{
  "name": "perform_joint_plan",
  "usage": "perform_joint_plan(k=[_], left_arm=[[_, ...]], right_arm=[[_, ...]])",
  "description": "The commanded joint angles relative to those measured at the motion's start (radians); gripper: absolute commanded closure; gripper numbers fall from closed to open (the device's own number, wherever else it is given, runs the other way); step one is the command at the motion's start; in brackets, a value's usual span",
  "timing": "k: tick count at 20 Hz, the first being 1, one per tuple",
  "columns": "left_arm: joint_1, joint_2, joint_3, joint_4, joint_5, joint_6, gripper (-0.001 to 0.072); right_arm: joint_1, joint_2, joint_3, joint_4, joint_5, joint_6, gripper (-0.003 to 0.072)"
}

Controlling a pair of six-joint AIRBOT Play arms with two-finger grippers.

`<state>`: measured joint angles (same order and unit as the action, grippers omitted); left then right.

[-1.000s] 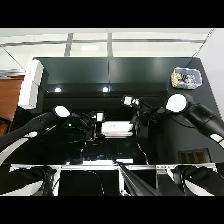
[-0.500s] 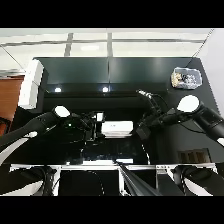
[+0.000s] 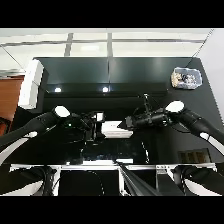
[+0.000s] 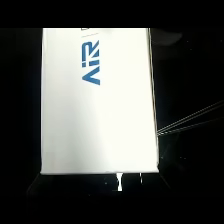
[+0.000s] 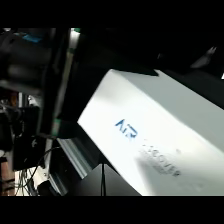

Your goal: Fold the box and place the chain.

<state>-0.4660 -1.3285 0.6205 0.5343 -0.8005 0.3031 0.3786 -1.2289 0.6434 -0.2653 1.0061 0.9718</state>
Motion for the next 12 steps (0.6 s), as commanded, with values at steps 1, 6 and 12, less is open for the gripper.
perform_joint_plan(k=[1,6,12], left_arm=[[0.0,0.0,0.0,0.0,0.007,0.0,0.0349],[0.0,0.0,0.0,0.0,0.007,0.0,0.0349],[0.0,0.0,0.0,0.0,0.008,0.0,0.0349]], right_arm=[[0.006,-0.042,-0.003,-0.041,-0.06,0.05,0.0674],[0.006,-0.057,-0.003,-0.114,-0.086,0.069,0.0674],[0.007,-0.061,-0.003,-0.113,-0.145,0.069,0.0674]])
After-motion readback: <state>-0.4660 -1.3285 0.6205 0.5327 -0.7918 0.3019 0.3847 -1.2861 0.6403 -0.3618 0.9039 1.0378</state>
